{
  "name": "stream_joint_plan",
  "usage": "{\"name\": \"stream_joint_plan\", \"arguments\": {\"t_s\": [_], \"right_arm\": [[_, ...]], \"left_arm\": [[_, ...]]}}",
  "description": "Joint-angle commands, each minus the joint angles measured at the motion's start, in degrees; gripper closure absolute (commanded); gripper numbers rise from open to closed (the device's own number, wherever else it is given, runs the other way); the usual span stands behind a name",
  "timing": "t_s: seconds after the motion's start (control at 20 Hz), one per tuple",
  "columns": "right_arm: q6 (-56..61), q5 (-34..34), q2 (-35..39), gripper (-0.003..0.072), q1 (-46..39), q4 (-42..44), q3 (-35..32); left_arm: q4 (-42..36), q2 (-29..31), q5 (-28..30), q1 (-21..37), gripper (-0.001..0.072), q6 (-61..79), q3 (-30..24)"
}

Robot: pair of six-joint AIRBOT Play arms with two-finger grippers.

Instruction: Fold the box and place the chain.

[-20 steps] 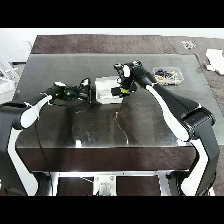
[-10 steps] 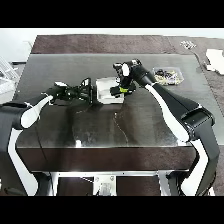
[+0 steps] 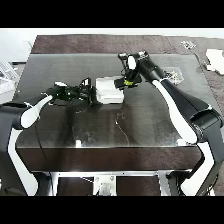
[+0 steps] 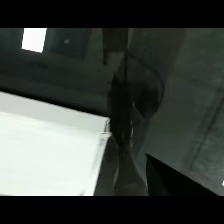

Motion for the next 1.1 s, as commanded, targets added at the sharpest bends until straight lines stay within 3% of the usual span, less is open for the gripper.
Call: {"name": "stream_joint_plan", "arguments": {"t_s": [0.0, 0.2, 0.4, 0.65, 1.05], "right_arm": [[-1.7, -3.6, 4.1, 0.0159, -1.2, -6.4, 0.1], [-7.8, -9.3, 9.6, 0.0159, -6.3, -9.4, 0.1], [-11.7, -11.0, 9.1, 0.016, -16.5, -7.3, -0.8], [-23.9, -11.4, 4.1, 0.0176, -29.6, 12.1, -0.9], [-27.3, -12.3, -2.3, 0.0195, -32.8, 13.4, -0.9]], "left_arm": [[0.0, 0.0, 0.0, 0.0, 0.0293, 0.0, 0.0], [0.0, 0.0, 0.0, 0.0, 0.0293, 0.0, 0.0], [0.0, 0.0, 0.0, 0.0, 0.0293, 0.0, 0.0], [0.0, 0.0, 0.0, 0.0, 0.0293, 0.0, 0.0], [0.0, 0.0, 0.0, 0.0, 0.0293, 0.0, 0.0]]}}
